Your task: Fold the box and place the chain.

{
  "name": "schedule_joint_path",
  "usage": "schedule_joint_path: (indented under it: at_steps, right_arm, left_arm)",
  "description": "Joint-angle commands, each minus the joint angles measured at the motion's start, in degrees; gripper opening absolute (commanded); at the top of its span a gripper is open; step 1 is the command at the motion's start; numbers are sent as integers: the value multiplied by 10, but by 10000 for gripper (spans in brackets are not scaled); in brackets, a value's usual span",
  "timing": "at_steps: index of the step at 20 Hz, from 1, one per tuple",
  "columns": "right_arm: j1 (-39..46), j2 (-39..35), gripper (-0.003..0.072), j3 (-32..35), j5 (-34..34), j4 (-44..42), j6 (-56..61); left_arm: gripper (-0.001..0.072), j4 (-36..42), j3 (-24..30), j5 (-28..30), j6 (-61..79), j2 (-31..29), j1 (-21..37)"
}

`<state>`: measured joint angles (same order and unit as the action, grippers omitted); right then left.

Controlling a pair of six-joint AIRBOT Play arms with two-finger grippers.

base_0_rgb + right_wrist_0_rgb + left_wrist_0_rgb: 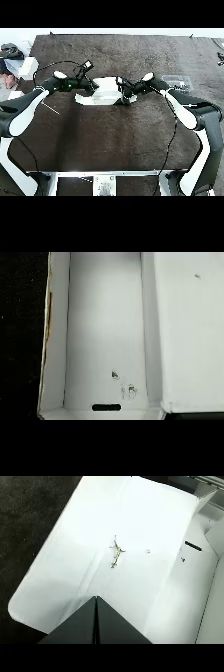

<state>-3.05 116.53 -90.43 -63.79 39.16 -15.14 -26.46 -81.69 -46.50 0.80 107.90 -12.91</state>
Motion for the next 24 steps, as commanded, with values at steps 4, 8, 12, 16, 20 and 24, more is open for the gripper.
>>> schedule_joint_path:
  at_steps: [4,8,12,16,20,24]
  right_arm:
    - [0,0,268,0,0,1,-1]
    - [0,0,268,0,0,1,-1]
    - [0,0,268,0,0,1,-1]
    - [0,0,268,0,0,1,-1]
    - [0,0,268,0,0,1,-1]
    - [0,0,268,0,0,1,-1]
  left_arm:
    - [11,-19,-4,0,-16,7,0]
    - [10,-19,-49,-25,-12,4,1]
    - [7,-28,-112,-161,-12,4,35]
    - [6,-78,-126,-223,16,-23,73]
    - [14,-165,-125,-287,18,-40,70]
    - [629,-240,-92,-282,33,-40,53]
